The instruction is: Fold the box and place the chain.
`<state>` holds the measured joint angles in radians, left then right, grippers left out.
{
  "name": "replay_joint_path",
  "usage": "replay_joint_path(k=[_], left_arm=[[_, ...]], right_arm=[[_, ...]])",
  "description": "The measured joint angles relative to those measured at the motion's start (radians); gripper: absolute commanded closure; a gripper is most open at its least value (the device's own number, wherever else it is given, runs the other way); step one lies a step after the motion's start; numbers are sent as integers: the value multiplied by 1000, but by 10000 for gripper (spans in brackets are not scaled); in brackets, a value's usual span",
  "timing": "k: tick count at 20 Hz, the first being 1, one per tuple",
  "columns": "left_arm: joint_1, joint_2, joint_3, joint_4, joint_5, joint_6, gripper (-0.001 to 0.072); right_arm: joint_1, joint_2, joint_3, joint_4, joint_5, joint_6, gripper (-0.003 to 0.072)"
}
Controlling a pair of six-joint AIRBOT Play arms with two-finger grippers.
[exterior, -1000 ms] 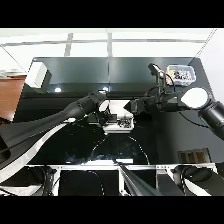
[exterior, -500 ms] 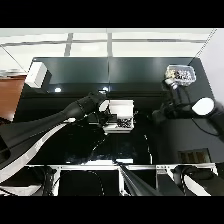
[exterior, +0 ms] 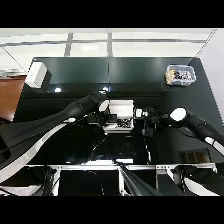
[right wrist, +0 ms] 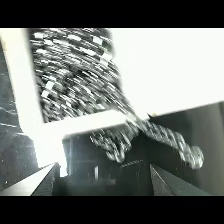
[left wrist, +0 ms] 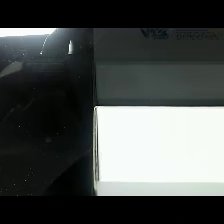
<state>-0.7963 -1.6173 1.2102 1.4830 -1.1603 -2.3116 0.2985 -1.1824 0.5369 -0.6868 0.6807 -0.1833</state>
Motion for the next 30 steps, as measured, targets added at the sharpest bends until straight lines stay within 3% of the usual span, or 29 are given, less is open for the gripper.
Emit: replay_joint_path(k=[5, 7, 8, 9, 10, 11, 15, 18, 24, 26, 30], left_arm=[[0, 0, 0, -1, 0, 0, 679], [0, 0, 0, -2, 0, 0, 679], [0, 0, 0, -3, 0, 0, 679], [0, 0, 0, -3, 0, 0, 679], [0, 0, 0, -3, 0, 0, 679], [0, 0, 0, -3, 0, 0, 679], [0, 0, 0, -3, 0, 0, 679], [0, 0, 0, -3, 0, 0, 679], [0, 0, 0, -3, 0, 0, 679], [0, 0, 0, -3, 0, 0, 679], [0, 0, 0, -3, 0, 0, 679]], right_arm=[[6, -43, 1, 87, -21, -158, 44], [8, -52, 1, 113, -37, -186, 257], [8, -55, 1, 121, -44, -195, 296], [8, -57, 1, 126, -49, -203, 458], [8, -58, 1, 130, -54, -206, 534], [8, -60, 1, 131, -58, -206, 678], [3, -60, 1, 138, -62, -166, 674], [-15, -14, 1, 95, -62, -17, 674], [-74, 256, 1, -31, -5, 381, 670], [-82, 355, 1, -13, 39, 513, 667], [-78, 464, 2, 175, 123, 776, 667]])
